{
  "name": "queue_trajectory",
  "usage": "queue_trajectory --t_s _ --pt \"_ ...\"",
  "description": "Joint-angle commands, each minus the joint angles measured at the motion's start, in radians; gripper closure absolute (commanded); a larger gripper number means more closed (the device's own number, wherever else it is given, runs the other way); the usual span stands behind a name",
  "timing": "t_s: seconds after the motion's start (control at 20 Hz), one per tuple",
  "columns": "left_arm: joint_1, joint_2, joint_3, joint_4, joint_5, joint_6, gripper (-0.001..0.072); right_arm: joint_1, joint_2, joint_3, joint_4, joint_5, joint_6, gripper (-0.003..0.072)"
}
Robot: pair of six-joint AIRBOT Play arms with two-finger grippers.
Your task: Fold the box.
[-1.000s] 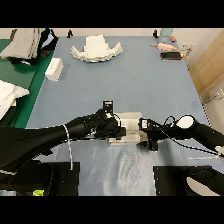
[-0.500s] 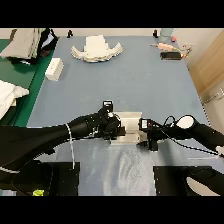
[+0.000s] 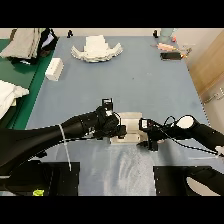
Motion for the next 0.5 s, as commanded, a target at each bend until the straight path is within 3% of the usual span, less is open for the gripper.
queue_trajectory --t_s 0.0,0.35,0.45 --pt "0.016 0.061 0.002 0.013 -0.058 0.006 0.0055 0.000 0.001 0.000 0.000 0.000 0.000 0.0142" --pt "0.027 -0.022 -0.013 0.011 -0.042 0.031 0.0077 0.000 0.001 0.000 0.000 0.000 0.000 0.0142" --pt "0.014 -0.054 -0.012 0.010 -0.008 0.031 0.0251 0.000 0.001 0.000 0.000 0.000 0.000 0.0142"
